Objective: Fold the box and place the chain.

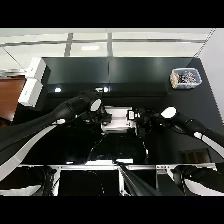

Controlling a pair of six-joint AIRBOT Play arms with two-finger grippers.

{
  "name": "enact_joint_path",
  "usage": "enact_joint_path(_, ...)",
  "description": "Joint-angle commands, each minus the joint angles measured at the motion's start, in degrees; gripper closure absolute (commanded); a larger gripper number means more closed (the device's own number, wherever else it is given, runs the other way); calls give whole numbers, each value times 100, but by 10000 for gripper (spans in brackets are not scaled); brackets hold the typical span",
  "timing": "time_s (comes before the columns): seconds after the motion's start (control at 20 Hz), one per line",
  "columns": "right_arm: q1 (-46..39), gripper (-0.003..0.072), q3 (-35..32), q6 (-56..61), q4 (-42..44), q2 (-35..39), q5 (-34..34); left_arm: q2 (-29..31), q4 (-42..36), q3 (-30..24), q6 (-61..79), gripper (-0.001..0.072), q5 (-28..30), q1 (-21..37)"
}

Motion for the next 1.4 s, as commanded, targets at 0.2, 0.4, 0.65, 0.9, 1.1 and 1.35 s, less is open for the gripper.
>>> enact_joint_path(0.2, -2, 382, 2, 2, 4, 4, -2, -81, -160, 59, -575, 206, 205, -175)
enact_joint_path(0.4, -2, 382, 2, 2, 4, 4, -2, -203, -164, 59, -752, 228, 166, -192)
enact_joint_path(0.65, -2, 382, 2, 2, 2, 4, -2, -223, -286, 59, -748, 610, 212, -190)
enact_joint_path(0.9, -2, 382, 2, 2, 2, 4, -2, -223, -291, 59, -743, 660, 219, -186)
enact_joint_path(1.1, -2, 382, 2, 2, 4, 4, -2, -223, -286, 61, -745, 244, 212, -181)
enact_joint_path(1.35, -2, 382, 2, 2, 2, 4, -2, -223, -286, 61, -741, 684, 323, -181)
